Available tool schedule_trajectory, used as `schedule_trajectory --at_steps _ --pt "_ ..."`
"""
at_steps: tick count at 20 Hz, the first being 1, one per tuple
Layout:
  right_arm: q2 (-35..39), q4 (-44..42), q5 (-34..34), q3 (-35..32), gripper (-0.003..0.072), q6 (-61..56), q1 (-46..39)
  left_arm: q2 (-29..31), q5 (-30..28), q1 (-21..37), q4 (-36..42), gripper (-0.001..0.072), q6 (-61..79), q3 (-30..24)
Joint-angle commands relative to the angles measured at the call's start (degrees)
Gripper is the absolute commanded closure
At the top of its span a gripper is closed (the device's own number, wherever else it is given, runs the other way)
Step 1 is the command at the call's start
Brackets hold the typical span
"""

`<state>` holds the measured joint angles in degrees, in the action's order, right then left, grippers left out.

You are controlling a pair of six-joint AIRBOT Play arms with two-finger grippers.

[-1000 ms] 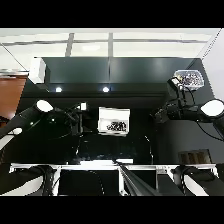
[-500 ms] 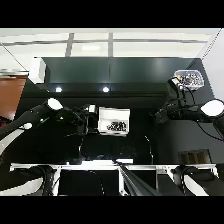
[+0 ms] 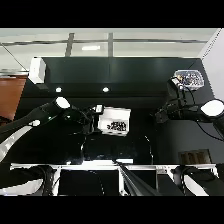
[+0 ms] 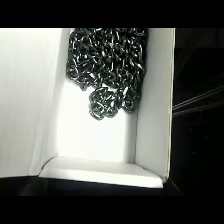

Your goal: Fold the box and place the chain.

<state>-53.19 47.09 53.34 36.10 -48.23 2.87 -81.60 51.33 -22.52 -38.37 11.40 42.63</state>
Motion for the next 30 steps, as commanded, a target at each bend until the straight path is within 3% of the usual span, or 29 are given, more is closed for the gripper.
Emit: schedule_trajectory --at_steps 1,2,4,5,6,8,10,11,16,17,18,25,28,30 --pt "0.0 0.0 0.0 0.0 0.0406 0.0 0.0 -0.2 0.3 -0.3 0.1 0.0132 -0.1 0.3" --pt "0.0 0.0 0.0 0.0 0.0406 0.0 0.0 -0.2 0.4 -0.3 0.1 0.0268 -0.1 0.3" --pt "0.0 0.1 -0.4 0.0 0.0406 0.0 0.0 -0.2 0.3 -0.3 0.2 0.0340 -0.1 0.3" --pt "0.0 0.1 -1.1 0.0 0.0404 0.0 0.0 -0.2 0.2 -0.3 0.2 0.0437 -0.5 0.3" --pt "0.0 0.0 -2.0 0.0 0.0402 0.0 0.0 -0.2 -0.2 -0.3 0.3 0.0471 -1.6 0.3" --pt "0.0 -0.1 -4.8 0.0 0.0225 -4.3 0.2 -0.2 -1.2 -0.3 0.7 0.0471 -5.7 0.3" --pt "-0.2 -0.2 -7.3 0.0 0.0224 -7.8 1.2 -0.2 -2.3 -0.3 1.4 0.0471 -8.0 0.3" --pt "-0.3 -0.3 -8.3 0.1 0.0176 -8.3 2.4 -0.2 -2.6 -0.3 1.4 0.0471 -8.0 0.3" --pt "-1.5 -0.8 -13.7 1.9 0.0173 -15.6 7.8 -0.2 -2.9 -0.3 1.4 0.0470 -8.0 0.3" --pt "-3.0 -3.0 -13.7 3.1 0.0107 -16.1 8.2 -0.2 -2.9 -0.3 1.4 0.0470 -8.0 0.3" --pt "-5.0 -5.2 -13.8 4.4 0.0091 -15.9 8.9 -0.2 -2.9 -0.3 1.4 0.0470 -8.0 0.3" --pt "-22.6 -6.7 -13.3 21.2 0.0070 -13.6 14.8 -0.2 -2.9 -0.3 1.4 0.0470 -8.0 0.3" --pt "-26.0 -6.4 -9.1 23.2 0.0072 -4.7 16.7 -0.2 -2.9 -0.3 1.4 0.0470 -8.0 0.3" --pt "-25.9 -5.8 -1.5 23.3 0.0071 8.0 16.5 -0.2 -2.9 -0.3 1.4 0.0470 -8.0 0.3"
